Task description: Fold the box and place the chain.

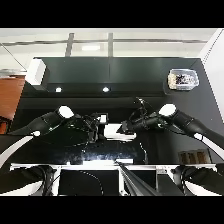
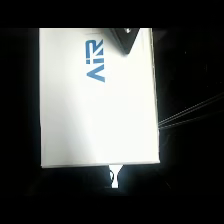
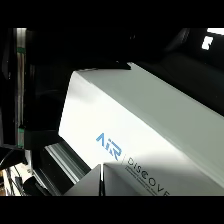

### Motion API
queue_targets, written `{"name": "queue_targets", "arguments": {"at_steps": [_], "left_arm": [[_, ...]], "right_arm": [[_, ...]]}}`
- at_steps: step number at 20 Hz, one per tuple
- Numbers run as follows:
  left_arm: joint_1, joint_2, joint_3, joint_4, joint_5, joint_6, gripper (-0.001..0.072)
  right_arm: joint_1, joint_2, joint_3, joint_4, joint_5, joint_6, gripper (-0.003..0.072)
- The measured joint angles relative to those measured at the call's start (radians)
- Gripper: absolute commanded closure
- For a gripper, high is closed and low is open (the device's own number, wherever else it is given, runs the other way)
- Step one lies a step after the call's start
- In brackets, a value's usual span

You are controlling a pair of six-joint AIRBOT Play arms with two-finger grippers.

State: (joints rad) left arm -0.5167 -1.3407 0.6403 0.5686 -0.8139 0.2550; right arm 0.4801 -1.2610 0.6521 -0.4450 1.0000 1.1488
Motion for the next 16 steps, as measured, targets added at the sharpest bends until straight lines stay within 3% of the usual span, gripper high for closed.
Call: {"name": "queue_targets", "arguments": {"at_steps": [16], "left_arm": [[0.0,0.0,0.0,-0.001,0.002,-0.002,0.0226]], "right_arm": [[0.004,-0.023,0.002,-0.054,-0.043,0.002,0.0652]]}}
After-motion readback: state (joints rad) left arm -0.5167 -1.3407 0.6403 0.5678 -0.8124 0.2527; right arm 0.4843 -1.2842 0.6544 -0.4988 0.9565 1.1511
